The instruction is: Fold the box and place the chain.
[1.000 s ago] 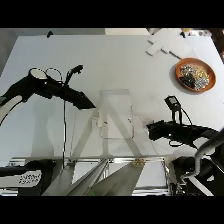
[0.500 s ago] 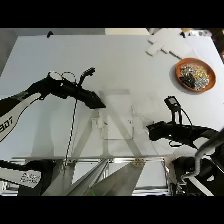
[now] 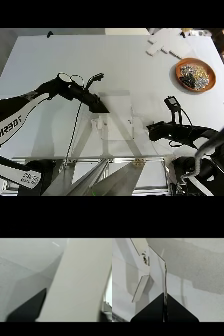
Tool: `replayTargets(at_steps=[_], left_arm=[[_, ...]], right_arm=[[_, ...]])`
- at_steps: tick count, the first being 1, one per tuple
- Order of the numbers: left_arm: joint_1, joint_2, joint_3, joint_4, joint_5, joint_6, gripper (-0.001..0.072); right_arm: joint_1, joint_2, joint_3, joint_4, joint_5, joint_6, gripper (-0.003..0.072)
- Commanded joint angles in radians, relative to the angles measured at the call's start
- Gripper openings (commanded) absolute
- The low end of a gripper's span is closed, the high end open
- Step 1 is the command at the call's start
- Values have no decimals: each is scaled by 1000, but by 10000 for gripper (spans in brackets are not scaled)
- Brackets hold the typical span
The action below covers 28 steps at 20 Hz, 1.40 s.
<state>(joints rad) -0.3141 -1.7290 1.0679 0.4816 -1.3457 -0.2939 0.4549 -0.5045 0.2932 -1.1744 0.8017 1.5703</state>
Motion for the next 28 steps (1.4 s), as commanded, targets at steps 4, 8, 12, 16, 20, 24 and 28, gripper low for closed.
replayTargets(at_steps=[4,8,12,16,20,24,28], left_arm=[[-18,-2,1,13,22,111,5],[-19,11,1,14,35,185,4],[-60,77,1,61,50,389,2],[-112,178,0,97,111,362,-3],[-125,322,-95,164,174,219,-6],[-125,409,-230,154,251,315,-2],[-125,344,-235,63,304,391,0]], right_arm=[[1,0,0,24,-2,4,9],[1,4,6,39,-1,4,280],[1,4,50,26,4,4,351],[0,4,106,3,40,3,351],[0,16,166,-84,142,5,392],[0,51,177,-96,127,5,422],[0,53,177,-76,81,4,422]])
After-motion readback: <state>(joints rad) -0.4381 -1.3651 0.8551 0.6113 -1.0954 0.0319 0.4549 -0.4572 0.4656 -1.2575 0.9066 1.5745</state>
